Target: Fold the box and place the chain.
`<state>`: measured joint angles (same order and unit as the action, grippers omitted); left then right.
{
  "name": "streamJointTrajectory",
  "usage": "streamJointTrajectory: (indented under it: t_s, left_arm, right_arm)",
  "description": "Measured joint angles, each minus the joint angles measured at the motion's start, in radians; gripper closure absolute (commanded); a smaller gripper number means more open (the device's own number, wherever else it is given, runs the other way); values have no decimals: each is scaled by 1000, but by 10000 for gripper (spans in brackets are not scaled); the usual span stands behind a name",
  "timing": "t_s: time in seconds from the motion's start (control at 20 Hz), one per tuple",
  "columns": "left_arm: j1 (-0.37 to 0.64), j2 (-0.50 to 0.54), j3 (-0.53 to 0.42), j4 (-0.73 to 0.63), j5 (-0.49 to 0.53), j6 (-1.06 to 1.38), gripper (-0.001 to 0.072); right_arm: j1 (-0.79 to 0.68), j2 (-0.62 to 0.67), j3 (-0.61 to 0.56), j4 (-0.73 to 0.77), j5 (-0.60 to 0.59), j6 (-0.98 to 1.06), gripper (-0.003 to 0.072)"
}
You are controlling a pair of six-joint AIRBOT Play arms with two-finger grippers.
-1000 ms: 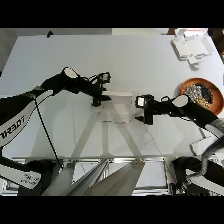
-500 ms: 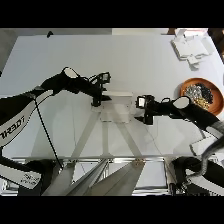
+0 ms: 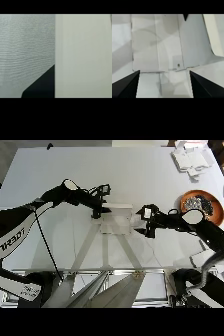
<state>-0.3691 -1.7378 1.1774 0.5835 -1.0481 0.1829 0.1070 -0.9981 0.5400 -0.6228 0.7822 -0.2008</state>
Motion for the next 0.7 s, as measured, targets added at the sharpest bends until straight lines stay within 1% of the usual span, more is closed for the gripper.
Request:
streamJointTrajectory:
  t_s: [0.3, 0.5, 0.7]
  left_arm:
    - [0, 0, 0, 0, 0, 0, 695]
    - [0, 0, 0, 0, 0, 0, 695]
    - [0, 0, 0, 0, 0, 0, 695]
  right_arm:
    - [25, -41, 0, -34, -44, 14, -7]
    - [7, -100, -14, -59, -74, -1, -7]
    - [-5, -126, -43, -90, -105, -27, -7]
